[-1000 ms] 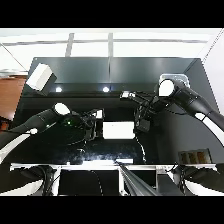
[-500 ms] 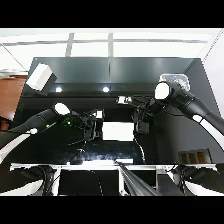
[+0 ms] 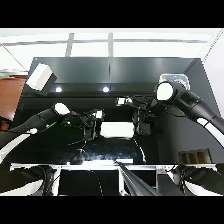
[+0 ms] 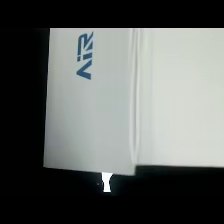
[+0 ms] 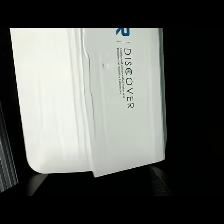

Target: Fold the box and place the chain.

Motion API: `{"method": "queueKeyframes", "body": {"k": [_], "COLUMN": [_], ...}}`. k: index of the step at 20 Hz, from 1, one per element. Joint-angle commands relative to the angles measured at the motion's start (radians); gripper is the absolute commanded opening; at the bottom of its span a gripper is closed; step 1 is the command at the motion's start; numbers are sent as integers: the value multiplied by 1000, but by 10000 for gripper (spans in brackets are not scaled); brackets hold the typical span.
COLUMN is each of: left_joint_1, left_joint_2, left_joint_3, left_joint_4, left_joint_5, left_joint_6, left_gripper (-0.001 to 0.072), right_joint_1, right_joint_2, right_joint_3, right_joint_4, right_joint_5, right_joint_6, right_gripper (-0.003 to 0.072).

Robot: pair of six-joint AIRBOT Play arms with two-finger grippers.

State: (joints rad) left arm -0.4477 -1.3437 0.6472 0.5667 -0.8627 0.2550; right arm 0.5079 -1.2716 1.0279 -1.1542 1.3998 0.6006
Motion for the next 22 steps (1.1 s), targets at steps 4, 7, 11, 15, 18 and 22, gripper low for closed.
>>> {"method": "queueKeyframes", "body": {"k": [4,7,11,15,18,22], "left_joint_1": [-1,-1,-1,-1,-1,-1], "left_joint_2": [0,0,0,0,0,0], "left_joint_3": [0,0,0,0,0,0], "left_joint_4": [1,1,1,1,1,1], "left_joint_5": [-1,-1,-1,-1,-1,-1], "left_joint_6": [2,2,2,2,2,2], "left_gripper": [492,492,492,492,492,492], "right_joint_1": [-10,-9,-9,-7,-3,28], "right_joint_2": [33,43,47,45,37,26], "right_joint_3": [3,10,95,100,54,49], "right_joint_4": [-149,-87,19,72,73,72], "right_joint_5": [-5,5,67,44,35,9], "right_joint_6": [91,92,142,147,129,98], "right_gripper": [690,690,689,689,691,690]}}
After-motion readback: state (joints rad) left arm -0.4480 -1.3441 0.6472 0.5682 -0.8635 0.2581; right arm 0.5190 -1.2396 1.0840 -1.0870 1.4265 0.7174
